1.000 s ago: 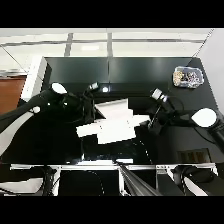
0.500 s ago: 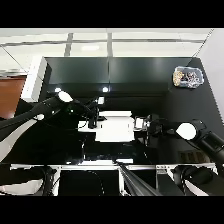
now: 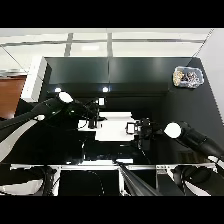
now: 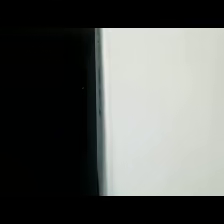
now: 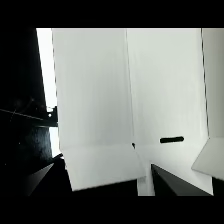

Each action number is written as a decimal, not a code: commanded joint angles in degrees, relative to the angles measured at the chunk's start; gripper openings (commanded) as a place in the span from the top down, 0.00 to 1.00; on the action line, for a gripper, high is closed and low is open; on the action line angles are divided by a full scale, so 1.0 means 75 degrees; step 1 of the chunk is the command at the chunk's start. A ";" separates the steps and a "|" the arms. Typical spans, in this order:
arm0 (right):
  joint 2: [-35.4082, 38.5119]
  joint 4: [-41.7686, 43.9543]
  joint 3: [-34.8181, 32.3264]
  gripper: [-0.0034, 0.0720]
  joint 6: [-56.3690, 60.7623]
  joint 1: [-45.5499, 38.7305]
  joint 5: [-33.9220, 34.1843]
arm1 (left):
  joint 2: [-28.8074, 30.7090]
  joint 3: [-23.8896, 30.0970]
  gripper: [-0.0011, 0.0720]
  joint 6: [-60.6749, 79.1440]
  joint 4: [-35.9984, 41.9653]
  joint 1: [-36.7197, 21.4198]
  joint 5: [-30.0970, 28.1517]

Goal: Fold the box and place the chain.

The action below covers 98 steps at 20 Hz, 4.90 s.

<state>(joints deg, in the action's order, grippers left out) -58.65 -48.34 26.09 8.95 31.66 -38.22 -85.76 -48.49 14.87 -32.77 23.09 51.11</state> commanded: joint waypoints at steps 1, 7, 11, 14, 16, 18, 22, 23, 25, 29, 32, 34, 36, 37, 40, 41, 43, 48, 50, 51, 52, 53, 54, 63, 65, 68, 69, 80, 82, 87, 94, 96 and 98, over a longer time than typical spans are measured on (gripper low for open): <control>-0.0268 0.0504 -0.0003 0.04 -0.0117 0.0437 0.0938 | -0.0003 0.0003 0.95 0.0009 -0.0003 0.0000 0.0015; -0.0219 -0.0038 0.0860 0.04 -0.0117 0.0041 0.0930 | -0.0003 0.0003 0.95 -0.0009 -0.0003 0.0000 0.0012; -0.0245 0.0318 0.1163 0.04 -0.0245 -0.0734 0.0487 | -0.0003 0.0003 0.95 -0.0009 -0.0003 0.0000 0.0012; -0.0423 0.0930 0.1163 0.04 -0.0898 -0.1075 0.0122 | -0.0003 0.0003 0.95 -0.0006 -0.0003 0.0000 0.0012; -0.0565 0.1478 0.1166 0.04 -0.1664 -0.1160 0.0122 | -0.0003 0.0003 0.95 -0.0009 -0.0003 0.0000 0.0015; -0.0804 0.2206 0.1166 0.04 -0.2460 -0.1174 -0.0041 | -0.0003 0.0003 0.95 -0.0006 -0.0003 0.0000 0.0017; -0.1591 0.2579 0.1166 0.04 -0.3477 -0.1180 -0.0635 | -0.0003 0.0003 0.95 -0.0006 -0.0003 0.0000 0.0012; -0.1766 0.2602 0.1166 0.04 -0.3684 -0.1224 -0.0624 | -0.0003 0.0003 0.95 -0.0006 -0.0003 0.0000 0.0012; -0.2005 0.2626 0.1166 0.07 -0.3847 -0.1390 -0.0638 | -0.0003 0.0003 0.95 -0.0009 -0.0003 0.0000 0.0015; -0.2215 0.2649 0.1172 0.08 -0.4080 -0.1740 -0.0842 | -0.0003 0.0000 0.95 -0.0009 -0.0003 0.0000 0.0012; -0.2250 0.2640 0.1177 0.08 -0.4109 -0.1711 -0.0857 | -0.0003 0.0000 0.95 -0.0009 -0.0003 0.0000 0.0012; -0.2250 0.2640 0.1177 0.08 -0.4109 -0.1705 -0.0848 | -0.0003 0.0000 0.95 -0.0006 0.0000 0.0000 0.0015; -0.2250 0.2640 0.1180 0.08 -0.4109 -0.1679 -0.0825 | -0.0003 0.0000 0.95 -0.0006 -0.0003 0.0000 0.0012; -0.2250 0.2652 0.1186 0.08 -0.4109 -0.1635 -0.0807 | -0.0003 0.0000 0.95 -0.0009 0.0000 0.0000 0.0015; -0.2323 0.2766 0.1265 0.08 -0.4074 -0.1411 -0.0635 | -0.0003 0.0000 0.95 -0.0006 -0.0003 0.0000 0.0015; -0.2352 0.2736 0.1300 0.08 -0.3972 -0.1390 -0.0580 | -0.0003 0.0000 0.95 -0.0006 0.0000 0.0000 0.0015; -0.2358 0.2748 0.1306 0.08 -0.3911 -0.1393 -0.0533 | -0.0003 0.0000 0.95 -0.0006 -0.0003 0.0000 0.0015; -0.2401 0.2425 0.1343 0.08 -0.3707 -0.1291 -0.0516 | -0.0003 0.0000 0.95 -0.0006 0.0000 0.0000 0.0012; -0.2407 0.2349 0.1346 0.08 -0.3631 -0.1233 -0.0443 | -0.0003 0.0000 0.95 -0.0006 -0.0003 0.0000 0.0012; -0.2407 0.2346 0.1346 0.08 -0.3593 -0.1236 -0.0423 | -0.0003 0.0000 0.95 -0.0006 0.0000 0.0000 0.0012; -0.2410 0.2209 0.1346 0.08 -0.3445 -0.1236 -0.0408 | -0.0003 0.0000 0.95 -0.0006 -0.0003 0.0000 0.0012; -0.2422 0.1941 0.1346 0.08 -0.3223 -0.1236 -0.0414 | -0.0003 0.0000 0.95 -0.0006 0.0000 0.0000 0.0012; -0.2422 0.1839 0.1346 0.08 -0.3144 -0.1236 -0.0414 | -0.0003 0.0000 0.95 -0.0006 -0.0003 0.0000 0.0012; -0.2425 0.1842 0.1346 0.08 -0.3133 -0.1236 -0.0391 | -0.0003 0.0000 0.95 -0.0006 0.0000 0.0000 0.0012; -0.2425 0.1842 0.1343 0.37 -0.3133 -0.1236 -0.0396 | -0.0003 0.0000 0.95 -0.0009 0.0003 0.0000 0.0017; -0.2425 0.1845 0.1343 0.39 -0.3133 -0.1236 -0.0391 | 0.0006 -0.0006 0.95 -0.0035 0.0009 0.0000 0.0058; -0.2425 0.1848 0.1343 0.39 -0.3133 -0.1236 -0.0393 | 0.0032 -0.0009 0.94 -0.0082 0.0000 -0.0009 0.0073; -0.2425 0.1845 0.1343 0.39 -0.3136 -0.1236 -0.0393 | 0.2463 -0.0090 0.29 -0.6009 -0.3177 -0.1174 0.2267; -0.2425 0.1842 0.1343 0.39 -0.3136 -0.1236 -0.0393 | 0.2448 -0.0047 0.95 -0.6694 -0.2891 -0.1102 0.3299; -0.2425 0.1842 0.1343 0.39 -0.3136 -0.1236 -0.0399 | 0.2428 0.0600 0.95 -0.6199 -0.0201 -0.0379 0.2722; -0.2422 0.1842 0.1341 0.69 -0.3139 -0.1236 -0.0417 | 0.2346 0.0746 0.95 -0.5065 0.0892 -0.0015 -0.1489; -0.2422 0.1842 0.1343 0.69 -0.3139 -0.1236 -0.0417 | 0.2055 0.0734 0.95 -0.4765 0.0857 0.0090 -0.2294; -0.2422 0.1842 0.1343 0.69 -0.3139 -0.1236 -0.0417 | 0.1530 0.0699 0.95 -0.4747 0.0597 0.0122 -0.2372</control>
<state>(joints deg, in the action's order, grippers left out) -76.82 -34.52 36.14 -14.59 22.33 -41.23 -70.76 -43.11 -23.07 -27.59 23.33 40.91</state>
